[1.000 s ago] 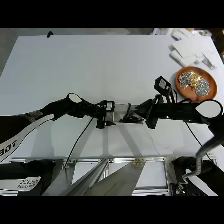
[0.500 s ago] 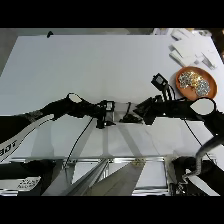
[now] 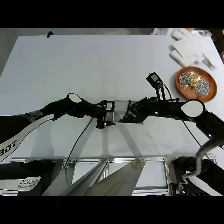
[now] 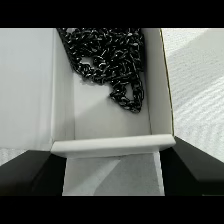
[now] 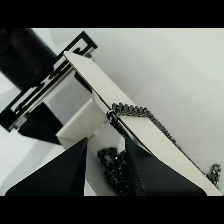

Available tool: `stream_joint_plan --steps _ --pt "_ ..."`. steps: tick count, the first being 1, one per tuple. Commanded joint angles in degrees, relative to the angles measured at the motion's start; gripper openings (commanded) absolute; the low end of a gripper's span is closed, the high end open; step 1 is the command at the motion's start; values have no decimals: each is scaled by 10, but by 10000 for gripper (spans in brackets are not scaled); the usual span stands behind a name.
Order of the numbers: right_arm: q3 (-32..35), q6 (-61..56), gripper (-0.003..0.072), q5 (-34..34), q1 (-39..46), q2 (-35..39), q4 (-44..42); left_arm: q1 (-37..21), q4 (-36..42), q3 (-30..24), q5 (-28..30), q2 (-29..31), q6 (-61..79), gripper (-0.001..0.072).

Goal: Fold the box and place the chain.

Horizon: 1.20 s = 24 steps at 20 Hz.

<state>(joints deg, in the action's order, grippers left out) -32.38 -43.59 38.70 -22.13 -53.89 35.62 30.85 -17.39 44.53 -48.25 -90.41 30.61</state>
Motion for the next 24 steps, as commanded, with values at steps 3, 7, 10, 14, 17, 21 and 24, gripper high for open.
stream_joint_plan --steps 3,7,10,14,17,21,24 --pt "0 -33 274 -54 -4 -3 2 0 0 0 0 0 0 203" --pt "0 -46 259 -88 -37 -26 6 0 0 0 0 0 0 203" --pt "0 -46 185 -126 -75 -35 6 0 0 0 0 0 0 203" --pt "0 -49 22 -125 -77 -28 15 0 0 0 0 0 0 203" --pt "-1 -61 21 -113 -64 9 33 0 0 0 0 0 0 203" --pt "-1 -61 21 -89 6 105 46 0 0 0 0 0 0 203" --pt "-1 -61 21 -75 73 176 69 0 0 0 0 0 0 203"
